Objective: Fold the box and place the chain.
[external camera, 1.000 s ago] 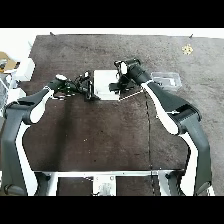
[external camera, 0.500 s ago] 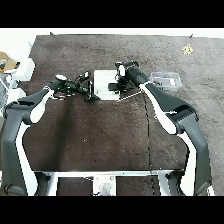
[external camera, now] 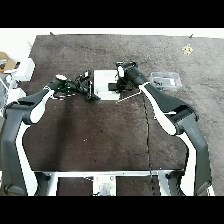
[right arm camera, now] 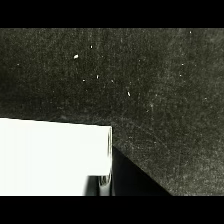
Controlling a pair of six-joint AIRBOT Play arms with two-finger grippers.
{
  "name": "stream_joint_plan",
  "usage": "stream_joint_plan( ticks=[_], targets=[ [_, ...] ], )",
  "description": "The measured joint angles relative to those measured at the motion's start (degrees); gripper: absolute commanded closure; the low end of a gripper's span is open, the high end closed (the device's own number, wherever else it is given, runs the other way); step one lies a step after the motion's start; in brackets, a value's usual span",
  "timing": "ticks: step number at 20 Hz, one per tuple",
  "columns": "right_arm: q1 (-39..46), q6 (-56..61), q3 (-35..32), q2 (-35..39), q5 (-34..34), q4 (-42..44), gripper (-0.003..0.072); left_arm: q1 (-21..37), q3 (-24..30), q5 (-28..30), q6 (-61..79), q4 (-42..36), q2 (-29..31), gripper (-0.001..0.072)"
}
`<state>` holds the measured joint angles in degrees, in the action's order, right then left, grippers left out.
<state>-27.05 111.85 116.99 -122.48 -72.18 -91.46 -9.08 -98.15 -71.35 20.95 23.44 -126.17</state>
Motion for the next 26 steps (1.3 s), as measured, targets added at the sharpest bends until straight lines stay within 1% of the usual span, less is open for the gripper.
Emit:
stream_joint_plan(
  ticks=[1,2,3,7,13,16,17,18,22,23,24,25,26],
  targets=[
    [0.0,0.1,0.0,0.0,0.0,0.0,0.0590,0.0,0.0,0.0,0.0,0.0,0.0,0.0350],
    [0.0,-0.1,0.0,0.0,0.0,-0.2,0.0413,0.0,0.0,0.0,0.0,0.0,0.0,0.0349],
    [0.0,-0.2,0.0,0.0,0.0,-0.7,0.0344,0.0,0.0,0.0,0.0,0.0,0.0,0.0349],
    [0.1,0.0,0.0,0.7,0.6,0.3,0.0343,0.0,0.0,0.0,0.1,0.0,0.0,0.0349],
    [0.3,-2.1,-0.1,3.8,-2.4,0.5,0.0343,0.0,0.0,0.0,0.0,0.0,0.0,0.0350],
    [1.1,-5.9,-0.1,7.3,-3.8,0.7,0.0347,0.0,0.0,0.0,0.1,0.0,0.0,0.0349],
    [1.9,-7.9,-0.1,8.9,-4.0,0.6,0.0372,0.0,0.0,0.0,0.0,0.0,0.0,0.0349],
    [2.8,-9.9,-0.1,10.7,-4.4,0.5,0.0373,0.0,0.0,0.0,0.0,0.0,0.0,0.0350],
    [9.6,-17.8,0.0,17.5,-4.0,-1.0,0.0378,0.0,0.0,0.0,0.0,0.0,0.0,0.0350],
    [12.1,-19.2,0.0,18.5,-3.9,-1.2,0.0506,0.0,0.0,0.0,0.1,0.0,0.0,0.0349],
    [14.6,-20.2,-0.1,19.0,-3.9,-1.2,0.0551,0.0,0.0,0.0,0.1,0.0,0.0,0.0350],
    [17.4,-20.9,-0.3,19.4,-3.9,-1.2,0.0549,0.0,0.0,0.0,0.1,0.0,0.0,0.0350],
    [19.8,-21.5,-0.7,19.5,-4.0,-1.0,0.0521,0.0,0.0,0.0,0.1,0.0,0.0,0.0349]
  ],
)
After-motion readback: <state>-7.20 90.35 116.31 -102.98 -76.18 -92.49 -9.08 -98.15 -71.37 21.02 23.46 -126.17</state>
